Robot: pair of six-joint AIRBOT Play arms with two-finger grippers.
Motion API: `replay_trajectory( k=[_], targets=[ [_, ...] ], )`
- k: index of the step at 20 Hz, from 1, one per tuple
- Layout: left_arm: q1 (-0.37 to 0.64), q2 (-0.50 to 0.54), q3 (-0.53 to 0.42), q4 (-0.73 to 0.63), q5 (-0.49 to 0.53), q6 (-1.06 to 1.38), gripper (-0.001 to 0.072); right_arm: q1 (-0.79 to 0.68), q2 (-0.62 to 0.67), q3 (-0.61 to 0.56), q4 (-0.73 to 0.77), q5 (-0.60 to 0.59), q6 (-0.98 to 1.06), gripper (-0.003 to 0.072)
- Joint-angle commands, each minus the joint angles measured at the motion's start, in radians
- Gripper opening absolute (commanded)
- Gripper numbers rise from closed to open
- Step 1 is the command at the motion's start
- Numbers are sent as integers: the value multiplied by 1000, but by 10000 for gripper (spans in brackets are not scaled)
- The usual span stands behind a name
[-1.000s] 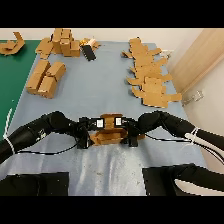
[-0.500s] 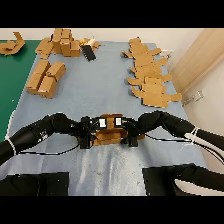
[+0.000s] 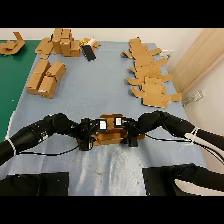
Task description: Fold the box.
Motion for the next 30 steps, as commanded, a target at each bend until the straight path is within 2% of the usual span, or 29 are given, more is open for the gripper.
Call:
replay_trajectory(
  k=[1,12,13,14,23,26,27,28,29,30],
  targets=[
    [-8,0,1,-2,-1,0,245,-1,0,0,0,0,0,433],
    [-44,-42,2,-44,76,1,241,-1,0,0,0,0,0,434],
    [-44,-42,2,-44,98,2,198,-1,0,0,0,0,0,434],
    [-44,-42,2,-44,113,2,91,-1,0,0,0,0,0,433],
    [-117,-42,2,-74,206,4,94,0,0,0,0,0,0,433],
    [-117,-42,2,-74,204,0,97,-1,0,0,0,0,0,433],
    [-117,-42,2,-74,201,0,211,-1,0,0,0,0,0,433],
    [-117,-43,2,-75,197,0,363,-1,0,0,0,0,0,433],
    [-117,-47,2,-79,196,0,410,-1,0,0,0,0,0,433],
    [-117,-50,2,-90,193,0,410,0,0,0,0,0,0,433]
  ],
)
